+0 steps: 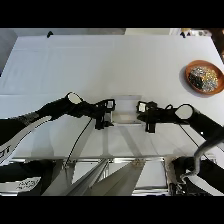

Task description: Fold the box and place the chain.

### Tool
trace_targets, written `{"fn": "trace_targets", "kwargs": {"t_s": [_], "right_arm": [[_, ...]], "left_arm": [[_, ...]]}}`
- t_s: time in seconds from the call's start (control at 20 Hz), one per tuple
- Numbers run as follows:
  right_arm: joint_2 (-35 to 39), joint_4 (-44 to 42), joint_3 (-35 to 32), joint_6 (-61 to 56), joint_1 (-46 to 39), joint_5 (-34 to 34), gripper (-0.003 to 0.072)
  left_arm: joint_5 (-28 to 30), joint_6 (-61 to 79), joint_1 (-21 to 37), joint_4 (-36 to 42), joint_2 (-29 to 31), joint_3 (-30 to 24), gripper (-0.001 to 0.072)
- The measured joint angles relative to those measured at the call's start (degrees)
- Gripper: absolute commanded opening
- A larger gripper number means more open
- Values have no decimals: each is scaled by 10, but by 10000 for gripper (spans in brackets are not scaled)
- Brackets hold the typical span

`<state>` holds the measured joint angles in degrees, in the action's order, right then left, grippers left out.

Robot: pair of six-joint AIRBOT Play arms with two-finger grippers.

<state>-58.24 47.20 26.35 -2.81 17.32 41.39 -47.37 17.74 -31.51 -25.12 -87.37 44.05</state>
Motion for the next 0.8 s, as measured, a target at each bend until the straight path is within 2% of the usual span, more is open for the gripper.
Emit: {"fn": "trace_targets", "kwargs": {"t_s": [0.2, 0.4, 0.6, 0.8], "right_arm": [[57, 43, 5, -134, -80, 54, 42], [77, 58, 15, -302, -170, 65, 18], [57, 76, 18, -436, -215, 70, 18], [18, 81, 18, -516, -224, 79, 18]], "left_arm": [[0, 0, 0, -2, 0, 0, 334], [0, 0, 0, -2, 0, 0, 334], [0, 0, 0, -2, 0, 0, 334], [0, 0, 0, -2, 0, 0, 334]]}}
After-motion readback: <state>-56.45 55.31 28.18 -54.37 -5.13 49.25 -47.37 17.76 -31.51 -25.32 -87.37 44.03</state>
